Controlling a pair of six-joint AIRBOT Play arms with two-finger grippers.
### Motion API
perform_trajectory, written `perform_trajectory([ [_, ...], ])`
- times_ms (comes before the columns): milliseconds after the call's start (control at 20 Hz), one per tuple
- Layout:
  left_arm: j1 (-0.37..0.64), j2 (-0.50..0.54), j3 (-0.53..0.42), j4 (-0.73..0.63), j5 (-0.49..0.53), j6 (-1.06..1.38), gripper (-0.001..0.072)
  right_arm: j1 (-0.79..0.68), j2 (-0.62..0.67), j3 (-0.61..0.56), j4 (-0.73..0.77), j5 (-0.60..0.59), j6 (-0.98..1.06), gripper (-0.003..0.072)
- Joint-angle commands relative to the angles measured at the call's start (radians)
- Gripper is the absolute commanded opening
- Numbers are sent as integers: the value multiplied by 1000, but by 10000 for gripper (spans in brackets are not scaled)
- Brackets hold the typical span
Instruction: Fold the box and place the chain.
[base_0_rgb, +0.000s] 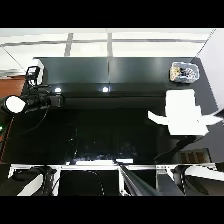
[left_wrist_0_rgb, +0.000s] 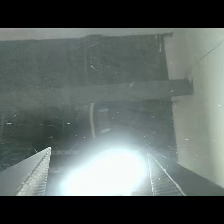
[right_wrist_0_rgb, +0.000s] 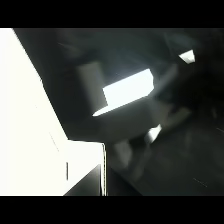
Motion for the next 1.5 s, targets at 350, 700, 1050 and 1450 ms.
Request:
perform_trajectory([
  [350, -7, -28, 0, -262, 2, 47, 699, 571, 517, -619, 551, -718, -181, 14],
  [700, -39, -354, 218, -712, -385, 321, 688, 956, 515, -737, 590, -928, -177, 15],
  [1050, -149, -647, 429, -789, -400, 318, 688, 972, 515, -737, 601, -871, -175, 14],
  [1450, -215, -817, 598, -788, -671, 571, 689, 972, 515, -737, 601, -865, -172, 15],
])
